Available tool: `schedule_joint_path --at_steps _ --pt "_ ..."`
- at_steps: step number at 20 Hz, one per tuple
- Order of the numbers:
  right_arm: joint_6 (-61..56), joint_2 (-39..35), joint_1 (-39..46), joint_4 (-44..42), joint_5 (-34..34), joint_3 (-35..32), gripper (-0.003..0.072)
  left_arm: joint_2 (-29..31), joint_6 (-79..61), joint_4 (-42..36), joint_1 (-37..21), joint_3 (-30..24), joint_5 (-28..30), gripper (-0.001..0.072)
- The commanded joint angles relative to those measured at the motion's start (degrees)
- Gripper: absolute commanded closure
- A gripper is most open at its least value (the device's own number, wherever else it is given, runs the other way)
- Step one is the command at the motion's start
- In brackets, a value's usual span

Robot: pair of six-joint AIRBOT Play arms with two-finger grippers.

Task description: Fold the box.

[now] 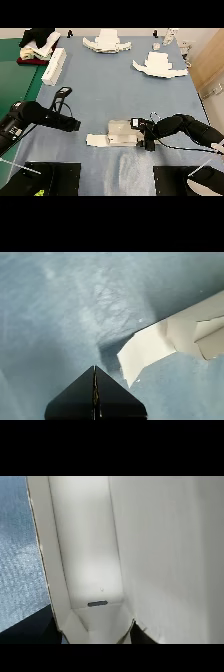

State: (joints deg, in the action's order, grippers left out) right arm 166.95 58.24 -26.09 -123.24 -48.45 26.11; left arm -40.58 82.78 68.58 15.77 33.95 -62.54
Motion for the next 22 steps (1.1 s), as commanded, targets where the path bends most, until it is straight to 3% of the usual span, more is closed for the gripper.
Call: schedule_joint_path --at_steps 1,5,9,15,18,22 --pt "0.0 0.0 0.0 0.0 0.0 0.0 0.024 0.7 7.5 -4.1 -9.1 -3.4 -4.9 0.0697" --pt "0.0 0.0 0.0 0.0 0.0 0.0 0.024 -3.4 0.3 -17.3 -9.6 -10.9 -0.5 0.0697" --pt "0.0 0.0 0.0 0.0 0.0 0.0 0.024 -5.9 -2.5 -25.0 -5.6 -15.4 6.5 0.0697" --pt "0.0 0.0 0.0 0.0 0.0 0.0 0.024 -11.0 -3.5 -30.1 5.1 -15.6 15.7 0.0697" --pt "0.0 0.0 0.0 0.0 0.0 0.0 0.024 -11.1 -7.2 -34.8 6.4 -15.2 15.5 0.0697" --pt "0.0 0.0 0.0 0.0 0.0 0.0 0.024 -9.2 -7.2 -35.4 6.4 -13.7 13.2 0.0696"
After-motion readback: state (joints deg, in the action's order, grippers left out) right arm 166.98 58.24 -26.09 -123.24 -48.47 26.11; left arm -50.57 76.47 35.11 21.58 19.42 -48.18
